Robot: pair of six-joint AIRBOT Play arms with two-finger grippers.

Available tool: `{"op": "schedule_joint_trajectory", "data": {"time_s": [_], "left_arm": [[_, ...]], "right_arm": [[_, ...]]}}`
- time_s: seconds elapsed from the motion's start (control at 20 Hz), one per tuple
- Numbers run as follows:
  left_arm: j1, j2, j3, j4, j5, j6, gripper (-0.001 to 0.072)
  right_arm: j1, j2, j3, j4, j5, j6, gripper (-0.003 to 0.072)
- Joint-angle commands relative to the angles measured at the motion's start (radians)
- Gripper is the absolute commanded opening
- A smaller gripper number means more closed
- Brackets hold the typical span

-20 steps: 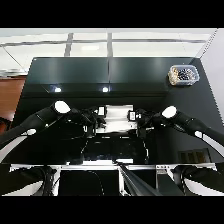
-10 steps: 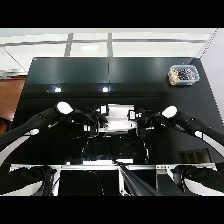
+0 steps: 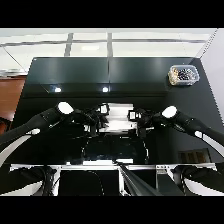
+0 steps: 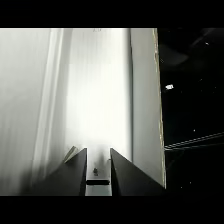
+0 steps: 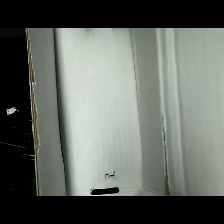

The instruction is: Fold the box and place the chain.

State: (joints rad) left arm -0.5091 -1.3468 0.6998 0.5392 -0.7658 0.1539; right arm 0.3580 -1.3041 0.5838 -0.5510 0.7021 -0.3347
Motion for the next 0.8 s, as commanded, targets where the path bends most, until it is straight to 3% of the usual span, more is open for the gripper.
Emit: {"op": "schedule_joint_trajectory", "data": {"time_s": [0.0, 0.05, 0.1, 0.25, 0.45, 0.6, 0.7, 0.75], "left_arm": [[0.000, 0.000, 0.001, 0.002, 0.000, -0.035, 0.0391], [0.001, 0.002, 0.001, 0.003, -0.002, -0.044, 0.0370], [0.005, 0.012, 0.003, 0.021, -0.002, -0.056, 0.0147], [0.036, 0.097, 0.014, 0.122, -0.005, -0.261, 0.0048], [0.175, 0.280, 0.014, 0.404, -0.132, -0.675, 0.0024], [0.340, 0.326, 0.011, 0.529, -0.262, -1.149, 0.0025], [0.479, 0.294, -0.020, 0.459, -0.357, -1.392, 0.0025], [0.546, 0.269, -0.053, 0.354, -0.403, -1.396, 0.0026]], "right_arm": [[0.000, 0.000, 0.001, 0.000, 0.000, 0.000, 0.0127], [0.000, 0.000, 0.001, 0.000, 0.000, 0.000, 0.0127], [0.000, 0.000, 0.001, 0.000, 0.000, 0.000, 0.0127], [0.000, 0.000, 0.001, 0.000, 0.000, 0.000, 0.0127], [0.000, 0.000, 0.001, 0.000, 0.000, 0.000, 0.0127], [0.000, 0.000, 0.001, 0.000, 0.000, 0.000, 0.0127], [0.000, 0.000, 0.001, 0.000, 0.000, 0.000, 0.0127], [0.000, 0.000, 0.001, 0.000, 0.000, 0.000, 0.0127]]}}
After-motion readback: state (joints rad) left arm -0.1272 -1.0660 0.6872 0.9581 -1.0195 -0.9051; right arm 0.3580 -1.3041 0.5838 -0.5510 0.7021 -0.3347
